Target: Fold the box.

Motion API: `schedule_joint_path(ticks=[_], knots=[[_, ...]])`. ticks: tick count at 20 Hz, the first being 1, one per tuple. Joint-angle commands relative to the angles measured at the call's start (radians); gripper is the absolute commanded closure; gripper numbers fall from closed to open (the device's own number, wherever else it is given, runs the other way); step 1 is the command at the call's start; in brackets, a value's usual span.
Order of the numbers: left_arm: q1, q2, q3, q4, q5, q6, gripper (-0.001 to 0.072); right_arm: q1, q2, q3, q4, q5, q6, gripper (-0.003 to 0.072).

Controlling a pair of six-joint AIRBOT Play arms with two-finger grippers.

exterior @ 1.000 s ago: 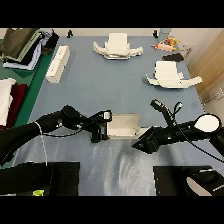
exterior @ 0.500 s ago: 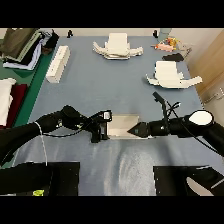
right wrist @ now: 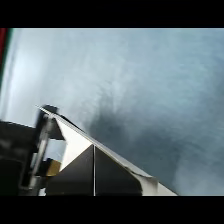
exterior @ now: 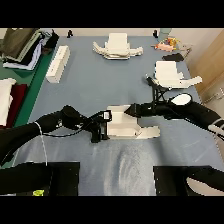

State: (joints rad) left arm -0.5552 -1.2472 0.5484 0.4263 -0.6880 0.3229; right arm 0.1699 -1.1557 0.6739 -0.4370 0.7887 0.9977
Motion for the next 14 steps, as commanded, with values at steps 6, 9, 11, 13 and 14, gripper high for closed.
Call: schedule_joint_path(ticks=[6, 9, 11, 13, 14], knots=[[0.000, 0.000, 0.001, 0.000, 0.000, 0.001, 0.0245, 0.095, -0.173, 0.020, -0.062, -0.032, -0.116, 0.0680], [0.000, 0.000, 0.001, 0.000, 0.000, 0.001, 0.0245, 0.096, -0.172, 0.021, -0.061, -0.032, -0.128, 0.0681], [0.000, 0.000, 0.001, 0.000, 0.000, 0.001, 0.0245, 0.096, -0.172, 0.021, -0.061, -0.034, -0.128, 0.0681], [0.000, 0.000, 0.001, 0.000, 0.000, 0.001, 0.0245, 0.095, -0.165, 0.026, -0.061, -0.034, -0.135, 0.0681], [0.000, 0.000, 0.001, 0.000, 0.000, 0.001, 0.0245, 0.093, -0.156, 0.032, -0.061, -0.034, -0.135, 0.0680]])
